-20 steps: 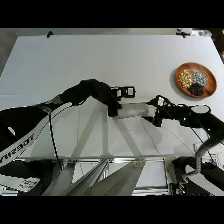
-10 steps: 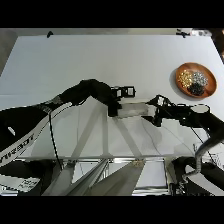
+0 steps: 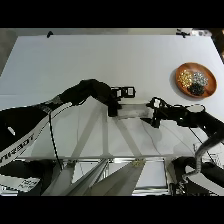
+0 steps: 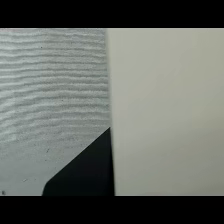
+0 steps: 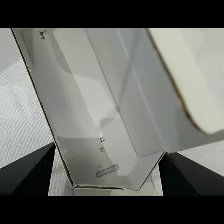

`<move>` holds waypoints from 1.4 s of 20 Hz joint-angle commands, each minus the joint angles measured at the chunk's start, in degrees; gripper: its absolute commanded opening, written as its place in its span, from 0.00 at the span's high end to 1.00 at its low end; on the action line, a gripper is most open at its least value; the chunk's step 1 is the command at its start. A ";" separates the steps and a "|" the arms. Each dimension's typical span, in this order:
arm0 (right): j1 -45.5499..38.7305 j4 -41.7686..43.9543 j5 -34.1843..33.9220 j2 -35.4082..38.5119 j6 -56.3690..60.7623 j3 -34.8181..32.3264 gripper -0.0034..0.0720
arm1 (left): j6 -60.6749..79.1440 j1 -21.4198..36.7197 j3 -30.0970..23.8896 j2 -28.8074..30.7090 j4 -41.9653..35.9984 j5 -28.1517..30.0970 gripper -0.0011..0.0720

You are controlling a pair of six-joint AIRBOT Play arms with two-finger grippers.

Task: Fold the box and place the chain.

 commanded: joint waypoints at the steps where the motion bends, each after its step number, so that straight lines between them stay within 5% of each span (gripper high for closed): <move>1: 0.57 -0.09 0.79 -1.31 -0.63 0.00 0.01 | -0.07 -0.04 0.04 0.02 -0.02 -0.13 0.97; 28: 0.55 1.20 11.06 -12.66 -7.43 6.67 0.04 | -0.07 -0.04 0.04 0.02 0.00 -0.13 0.97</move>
